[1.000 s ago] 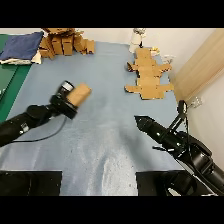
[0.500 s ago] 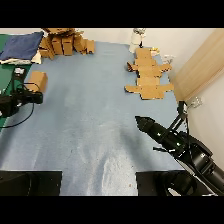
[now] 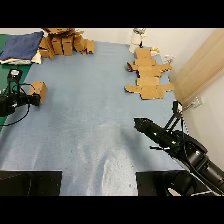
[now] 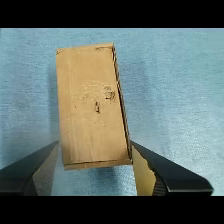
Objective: Fold the box.
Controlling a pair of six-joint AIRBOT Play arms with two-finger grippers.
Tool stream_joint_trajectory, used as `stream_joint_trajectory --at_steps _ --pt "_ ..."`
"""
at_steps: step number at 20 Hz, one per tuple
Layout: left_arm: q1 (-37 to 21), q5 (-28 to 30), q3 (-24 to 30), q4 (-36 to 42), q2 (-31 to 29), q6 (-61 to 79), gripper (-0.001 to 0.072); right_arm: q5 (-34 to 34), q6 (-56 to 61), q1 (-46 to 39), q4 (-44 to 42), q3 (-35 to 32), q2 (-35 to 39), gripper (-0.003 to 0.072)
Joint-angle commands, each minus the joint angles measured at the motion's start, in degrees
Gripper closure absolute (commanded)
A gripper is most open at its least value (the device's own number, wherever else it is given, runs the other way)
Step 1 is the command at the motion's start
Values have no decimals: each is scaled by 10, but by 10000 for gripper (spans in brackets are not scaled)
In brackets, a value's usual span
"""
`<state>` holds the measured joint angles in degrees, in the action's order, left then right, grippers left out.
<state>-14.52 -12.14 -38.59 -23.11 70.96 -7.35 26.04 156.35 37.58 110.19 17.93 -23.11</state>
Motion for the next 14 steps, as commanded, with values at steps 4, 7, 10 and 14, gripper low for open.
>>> stream_joint_trajectory --at_steps 4,7,10,14 --pt "-2 -8 -2 -5 -62 -5 3 -2 0 0 0 1 -9 682" --pt "-2 -23 -2 -25 -128 -64 4 -2 -7 0 5 1 -9 681" --pt "13 -185 -2 -26 -174 -133 453 -18 -26 0 11 1 -18 681" --pt "139 -248 -3 -26 -170 -197 699 -81 -28 -27 22 12 -89 681"
